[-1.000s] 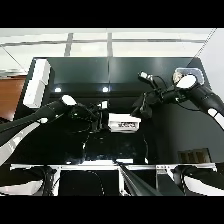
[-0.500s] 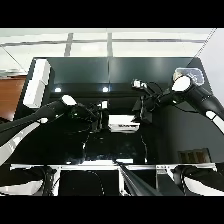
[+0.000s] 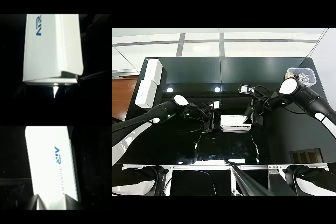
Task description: Fold the box and place the chain.
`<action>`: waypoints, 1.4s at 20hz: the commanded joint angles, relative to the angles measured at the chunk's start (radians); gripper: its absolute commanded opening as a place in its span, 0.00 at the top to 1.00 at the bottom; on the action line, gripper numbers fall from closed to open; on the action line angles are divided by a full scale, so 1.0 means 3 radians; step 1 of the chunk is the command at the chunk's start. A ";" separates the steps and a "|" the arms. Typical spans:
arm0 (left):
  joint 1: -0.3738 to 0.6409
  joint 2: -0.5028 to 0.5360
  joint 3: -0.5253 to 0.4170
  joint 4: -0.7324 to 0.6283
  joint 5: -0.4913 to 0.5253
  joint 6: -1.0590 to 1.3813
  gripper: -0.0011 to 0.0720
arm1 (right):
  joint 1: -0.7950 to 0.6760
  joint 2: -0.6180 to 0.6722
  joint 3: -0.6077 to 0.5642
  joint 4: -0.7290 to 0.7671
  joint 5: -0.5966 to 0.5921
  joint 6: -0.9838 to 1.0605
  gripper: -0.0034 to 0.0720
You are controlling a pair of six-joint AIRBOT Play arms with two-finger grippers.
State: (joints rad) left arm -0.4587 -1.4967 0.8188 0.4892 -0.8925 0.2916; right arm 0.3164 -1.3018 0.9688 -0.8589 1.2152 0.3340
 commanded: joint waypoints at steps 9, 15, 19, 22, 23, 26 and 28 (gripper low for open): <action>0.0003 -0.0001 0.0003 0.0001 -0.0001 0.0000 0.35 | 0.0011 0.0051 0.0004 -0.0146 0.0039 0.0108 0.56; 0.0003 -0.0001 0.0003 0.0001 -0.0001 0.0000 0.35 | 0.0011 0.0050 0.0004 -0.0144 -0.0003 0.0108 0.56; 0.0003 -0.0001 0.0003 0.0001 -0.0001 0.0000 0.35 | 0.0011 0.0050 0.0004 -0.0134 -0.0098 0.0108 0.56; 0.0003 -0.0001 0.0003 0.0001 -0.0003 0.0000 0.35 | 0.0011 0.0050 0.0004 -0.0114 -0.0137 0.0108 0.56; 0.0003 -0.0001 0.0003 0.0001 -0.0001 0.0000 0.35 | 0.0011 0.0050 0.0004 -0.0116 -0.0137 0.0108 0.56; 0.0003 -0.0001 0.0003 0.0001 -0.0003 0.0000 0.35 | 0.0011 0.0050 0.0004 -0.0120 -0.0136 0.0108 0.56; 0.0003 -0.0001 0.0003 0.0001 -0.0003 0.0000 0.35 | 0.0011 0.0050 0.0004 -0.0120 -0.0136 0.0107 0.61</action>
